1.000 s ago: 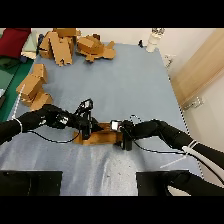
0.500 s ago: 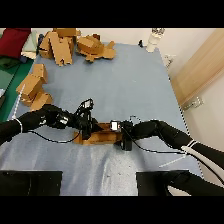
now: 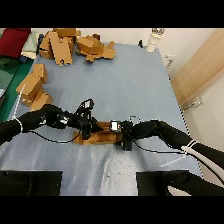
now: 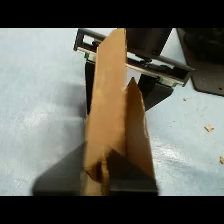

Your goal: Fold the box.

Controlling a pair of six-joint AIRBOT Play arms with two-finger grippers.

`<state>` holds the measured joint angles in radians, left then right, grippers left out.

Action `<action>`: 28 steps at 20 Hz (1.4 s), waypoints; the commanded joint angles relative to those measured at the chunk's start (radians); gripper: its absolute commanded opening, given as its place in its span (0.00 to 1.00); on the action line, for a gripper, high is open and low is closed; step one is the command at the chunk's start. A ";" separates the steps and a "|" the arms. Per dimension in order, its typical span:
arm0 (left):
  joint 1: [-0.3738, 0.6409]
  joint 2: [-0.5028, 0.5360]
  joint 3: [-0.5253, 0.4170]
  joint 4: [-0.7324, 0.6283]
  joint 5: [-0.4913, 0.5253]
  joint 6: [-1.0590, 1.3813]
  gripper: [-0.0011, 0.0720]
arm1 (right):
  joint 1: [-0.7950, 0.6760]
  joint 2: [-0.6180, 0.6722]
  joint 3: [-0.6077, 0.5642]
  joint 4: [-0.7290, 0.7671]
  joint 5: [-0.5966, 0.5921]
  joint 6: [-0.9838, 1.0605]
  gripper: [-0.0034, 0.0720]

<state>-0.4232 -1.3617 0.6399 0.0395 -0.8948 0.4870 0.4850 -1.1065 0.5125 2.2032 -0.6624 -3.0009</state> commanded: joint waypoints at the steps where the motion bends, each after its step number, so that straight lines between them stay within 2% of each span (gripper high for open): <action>1: 0.001 0.001 0.001 -0.007 0.006 -0.071 0.41 | 0.001 0.000 -0.001 0.000 0.003 0.000 0.68; 4: 0.001 0.010 0.001 -0.006 0.006 -0.072 0.42 | 0.001 0.000 -0.001 0.000 0.017 0.000 0.68; 7: 0.014 0.066 0.001 0.005 0.020 -0.076 0.42 | 0.001 0.000 -0.001 0.000 0.019 0.000 0.68; 8: 0.024 0.098 0.001 0.037 0.027 -0.099 0.47 | 0.001 0.000 -0.001 0.000 0.019 0.000 0.68; 9: 0.036 0.131 0.001 0.083 0.035 -0.150 0.53 | 0.001 0.000 -0.001 0.000 0.019 0.000 0.68; 13: 0.071 0.276 0.001 0.426 0.010 -0.540 0.53 | 0.001 0.000 -0.001 0.000 0.018 0.000 0.68; 15: 0.071 0.319 0.001 0.503 -0.060 -0.693 0.53 | 0.001 0.000 -0.001 0.000 0.010 0.000 0.68; 17: 0.071 0.334 0.001 0.499 -0.105 -0.743 0.53 | 0.001 0.000 -0.001 0.000 -0.029 0.000 0.68; 20: 0.068 0.334 0.001 0.495 -0.111 -0.816 0.53 | 0.001 0.000 -0.001 0.000 -0.083 0.000 0.68; 23: 0.068 0.334 0.001 0.478 -0.111 -0.821 0.53 | 0.001 0.005 -0.001 0.000 -0.088 0.000 0.68; 28: 0.067 0.328 0.001 0.370 -0.111 -0.837 0.54 | 0.001 0.004 -0.001 0.000 -0.080 0.000 0.68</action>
<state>-0.3553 -1.0309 0.6395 0.4625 -1.0035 -0.3225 0.4847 -1.1030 0.5125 2.2036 -0.7380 -3.0013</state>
